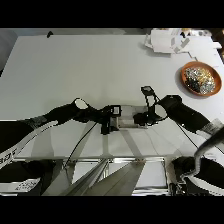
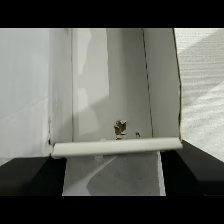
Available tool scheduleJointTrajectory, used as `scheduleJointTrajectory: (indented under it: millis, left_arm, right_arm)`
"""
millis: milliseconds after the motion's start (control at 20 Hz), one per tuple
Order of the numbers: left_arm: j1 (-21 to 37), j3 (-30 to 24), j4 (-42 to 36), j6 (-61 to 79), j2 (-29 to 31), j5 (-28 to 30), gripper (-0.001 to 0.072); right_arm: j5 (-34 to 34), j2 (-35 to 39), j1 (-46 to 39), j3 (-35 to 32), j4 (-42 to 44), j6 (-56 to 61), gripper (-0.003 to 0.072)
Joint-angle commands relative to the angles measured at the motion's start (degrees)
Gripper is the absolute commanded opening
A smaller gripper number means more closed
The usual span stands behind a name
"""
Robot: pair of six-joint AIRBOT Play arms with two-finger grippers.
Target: Fold the box and place the chain.
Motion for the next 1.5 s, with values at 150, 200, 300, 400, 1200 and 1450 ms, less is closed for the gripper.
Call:
scheduleJointTrajectory:
  millis: [150,200,300,400,1200,1450]
  left_arm:
    - [0.0,0.0,0.0,0.0,0.0,0.0,0.0141]
    - [0.0,0.0,0.0,0.0,0.0,0.0,0.0141]
    - [0.0,0.0,0.0,0.0,0.0,0.0,0.0141]
    - [0.0,0.0,0.0,0.0,0.0,0.0,0.0141]
    - [0.0,0.0,0.0,0.0,0.0,0.0,0.0141]
    - [0.0,0.0,0.0,0.0,0.0,0.0,0.0141]
  right_arm:
    - [-2.1,-0.7,0.7,0.0,-1.1,3.6,0.0334]
    - [-2.1,-1.0,0.7,-0.3,-1.1,3.6,0.0328]
    - [-2.1,-1.6,0.7,-1.4,-1.1,4.3,0.0315]
    - [-2.1,-1.7,0.6,-2.1,-1.1,4.4,0.0282]
    - [-2.3,-3.1,0.7,-2.1,-0.4,4.5,0.0144]
    - [-2.3,-2.7,0.7,-2.0,-0.2,4.4,0.0019]
